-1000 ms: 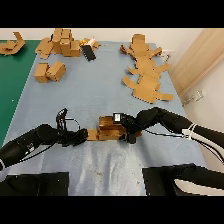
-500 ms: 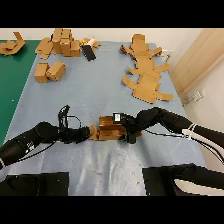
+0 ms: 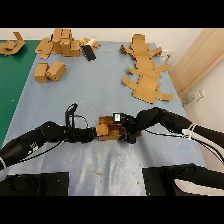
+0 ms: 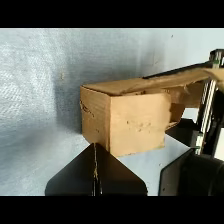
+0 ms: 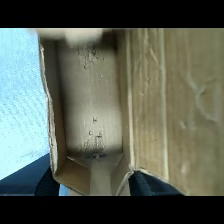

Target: Fold the box.

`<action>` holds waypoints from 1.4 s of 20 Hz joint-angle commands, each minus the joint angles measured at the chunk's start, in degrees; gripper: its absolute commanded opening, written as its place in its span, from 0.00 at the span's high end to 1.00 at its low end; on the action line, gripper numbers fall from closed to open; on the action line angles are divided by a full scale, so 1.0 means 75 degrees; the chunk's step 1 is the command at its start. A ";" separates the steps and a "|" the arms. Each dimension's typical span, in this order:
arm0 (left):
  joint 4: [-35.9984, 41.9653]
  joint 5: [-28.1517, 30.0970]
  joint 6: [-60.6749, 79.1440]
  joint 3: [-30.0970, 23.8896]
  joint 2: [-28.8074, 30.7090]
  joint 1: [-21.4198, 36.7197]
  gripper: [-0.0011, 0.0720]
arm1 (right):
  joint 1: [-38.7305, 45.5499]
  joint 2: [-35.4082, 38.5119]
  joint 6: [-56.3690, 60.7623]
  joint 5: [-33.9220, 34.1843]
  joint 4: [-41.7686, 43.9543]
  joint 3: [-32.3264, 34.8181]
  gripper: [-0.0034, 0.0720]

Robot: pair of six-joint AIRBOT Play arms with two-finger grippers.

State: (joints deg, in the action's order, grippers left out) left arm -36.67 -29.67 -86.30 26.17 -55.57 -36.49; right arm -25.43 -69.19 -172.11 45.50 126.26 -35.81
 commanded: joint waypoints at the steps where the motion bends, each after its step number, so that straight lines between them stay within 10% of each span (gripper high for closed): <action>1: -0.1524 0.0163 -0.1463 0.0280 -0.0006 -0.0358 0.98 | -0.0003 -0.0003 0.0000 0.0000 0.0000 -0.0009 0.28; 7: -0.1632 0.0038 -0.1521 0.0344 -0.0006 -0.0114 0.92 | -0.0003 -0.0003 0.0000 0.0000 0.0000 -0.0009 0.28; 8: -0.1632 0.0041 -0.1492 0.0344 -0.0006 -0.0087 0.56 | -0.0003 -0.0003 0.0000 0.0000 0.0000 -0.0009 0.28; 9: -0.1629 0.0026 -0.1483 0.0344 -0.0006 -0.0023 0.47 | -0.0003 -0.0003 0.0000 -0.0003 0.0000 -0.0009 0.28; 10: -0.1629 -0.0009 -0.1472 0.0353 -0.0006 0.0047 0.60 | -0.0003 -0.0003 0.0000 0.0000 0.0000 -0.0009 0.28; 25: -0.1373 -0.0201 -0.1005 0.0691 -0.0052 0.0149 0.59 | -0.0003 -0.0003 0.0000 -0.0006 0.0003 -0.0009 0.28; 28: -0.0991 -0.0195 -0.0720 0.0694 -0.0152 0.0105 0.22 | -0.0003 -0.0003 0.0000 -0.0003 0.0003 -0.0009 0.28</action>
